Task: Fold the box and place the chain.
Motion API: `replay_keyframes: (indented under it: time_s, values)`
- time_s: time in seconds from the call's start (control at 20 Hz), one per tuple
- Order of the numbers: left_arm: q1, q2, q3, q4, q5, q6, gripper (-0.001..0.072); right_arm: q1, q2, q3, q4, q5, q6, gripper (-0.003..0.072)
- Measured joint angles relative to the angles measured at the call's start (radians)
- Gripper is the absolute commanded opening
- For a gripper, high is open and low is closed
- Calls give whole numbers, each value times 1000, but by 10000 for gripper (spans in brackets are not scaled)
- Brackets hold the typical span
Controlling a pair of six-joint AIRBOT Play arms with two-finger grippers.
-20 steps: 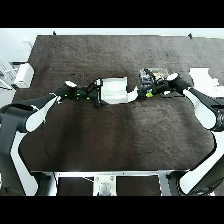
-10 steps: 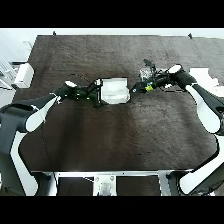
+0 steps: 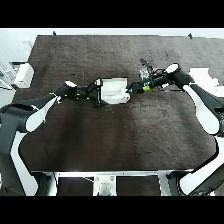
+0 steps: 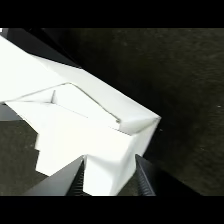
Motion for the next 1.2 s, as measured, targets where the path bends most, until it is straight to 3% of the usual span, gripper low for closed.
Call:
replay_keyframes:
  time_s: [0.8, 1.2]
  values:
    - [0, 0, 0, -1, 0, -2, 470, 67, 1, 9, -64, -57, 34, 437]
    - [0, 0, 0, 0, 0, 0, 470, 139, 1, 45, -294, -133, 192, 438]
